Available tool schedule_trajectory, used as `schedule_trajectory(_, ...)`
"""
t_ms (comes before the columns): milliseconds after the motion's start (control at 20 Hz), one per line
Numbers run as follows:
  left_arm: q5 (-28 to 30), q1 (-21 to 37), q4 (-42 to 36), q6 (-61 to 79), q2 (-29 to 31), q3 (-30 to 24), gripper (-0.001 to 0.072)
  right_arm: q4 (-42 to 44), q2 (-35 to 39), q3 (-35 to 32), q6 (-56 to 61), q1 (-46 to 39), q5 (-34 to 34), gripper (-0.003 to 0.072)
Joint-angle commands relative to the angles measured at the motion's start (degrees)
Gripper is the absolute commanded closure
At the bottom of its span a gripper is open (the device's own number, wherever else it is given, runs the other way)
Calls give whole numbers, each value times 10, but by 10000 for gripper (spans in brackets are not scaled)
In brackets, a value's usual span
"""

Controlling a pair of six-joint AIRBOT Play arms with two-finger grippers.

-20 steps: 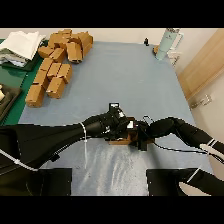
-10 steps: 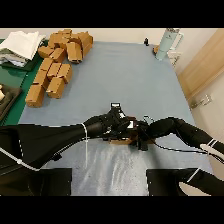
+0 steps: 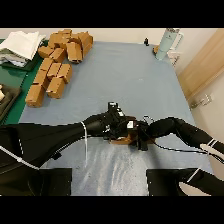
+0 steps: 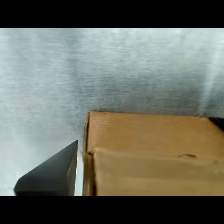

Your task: Fold the box.

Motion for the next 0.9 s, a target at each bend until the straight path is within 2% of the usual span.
schedule_trajectory(0,11,1,-2,8,-7,0,427,0,0,0,1,0,0,241)
schedule_trajectory(50,12,0,-2,8,-10,0,659,0,0,0,0,0,0,241)
schedule_trajectory(100,16,-2,-2,8,-10,0,696,0,0,0,0,0,0,240)
schedule_trajectory(450,5,-3,-5,8,-9,0,691,0,0,0,0,0,0,241)
schedule_trajectory(500,2,-3,-12,8,-9,0,471,0,0,0,0,0,0,240)
schedule_trajectory(550,-5,-2,-16,7,-9,2,182,0,0,0,0,0,0,241)
schedule_trajectory(600,-13,-1,-18,8,-9,4,158,0,0,0,0,0,0,240)
schedule_trajectory(850,-25,19,-51,19,-2,20,158,0,0,0,0,0,0,241)
